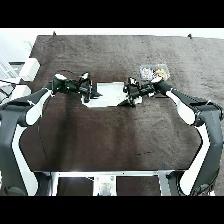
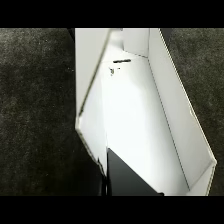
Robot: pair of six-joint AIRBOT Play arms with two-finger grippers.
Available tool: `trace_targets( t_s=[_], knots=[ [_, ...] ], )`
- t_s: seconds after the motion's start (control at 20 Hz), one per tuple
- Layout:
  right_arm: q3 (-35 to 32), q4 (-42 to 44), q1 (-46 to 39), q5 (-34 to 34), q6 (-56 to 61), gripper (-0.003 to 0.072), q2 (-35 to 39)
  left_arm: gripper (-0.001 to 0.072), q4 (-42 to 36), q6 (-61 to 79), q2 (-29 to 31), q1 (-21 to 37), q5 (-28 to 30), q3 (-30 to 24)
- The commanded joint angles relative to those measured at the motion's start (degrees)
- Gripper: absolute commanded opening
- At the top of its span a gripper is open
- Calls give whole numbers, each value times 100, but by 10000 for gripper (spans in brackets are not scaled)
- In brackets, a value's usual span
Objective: Fold the box and place the chain.
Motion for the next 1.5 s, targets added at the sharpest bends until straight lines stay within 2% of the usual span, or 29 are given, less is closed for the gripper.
trace_targets(
  t_s=[0.0, 1.45],
  knots=[
    [-2, -4, -2, -2, 2, 509, -2, 22, 0, 0, -2, 0, 2, -2],
    [-2, -4, -2, -2, 2, 510, -2, 22, -271, -153, -2, 0, -57, -2]
  ],
)
